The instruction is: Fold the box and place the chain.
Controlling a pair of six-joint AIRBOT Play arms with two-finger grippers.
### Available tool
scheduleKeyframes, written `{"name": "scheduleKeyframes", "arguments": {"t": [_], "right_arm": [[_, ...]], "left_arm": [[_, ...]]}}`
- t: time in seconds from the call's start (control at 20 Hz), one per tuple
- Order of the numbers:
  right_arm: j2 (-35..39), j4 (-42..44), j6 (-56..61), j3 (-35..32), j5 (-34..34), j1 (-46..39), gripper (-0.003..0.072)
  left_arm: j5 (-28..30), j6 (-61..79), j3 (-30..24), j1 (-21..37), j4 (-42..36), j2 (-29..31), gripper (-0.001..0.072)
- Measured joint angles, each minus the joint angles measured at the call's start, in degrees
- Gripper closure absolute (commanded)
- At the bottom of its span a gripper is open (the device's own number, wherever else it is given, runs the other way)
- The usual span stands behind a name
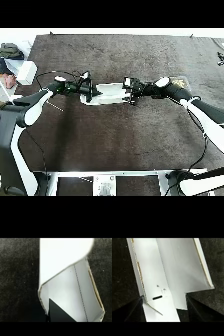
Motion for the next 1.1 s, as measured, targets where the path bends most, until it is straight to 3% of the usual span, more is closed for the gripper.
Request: {"name": "scheduleKeyframes", "arguments": {"t": [0.5,1.1], "right_arm": [[-2.0,-1.6,1.2,3.1,1.9,-0.7,0.0107],[-11.0,-1.9,2.2,13.5,15.1,-3.0,0.0107]], "left_arm": [[0.0,0.0,0.0,0.0,0.0,0.0,0.0698],[-0.1,0.0,0.0,0.0,0.0,0.0,0.0698]]}}
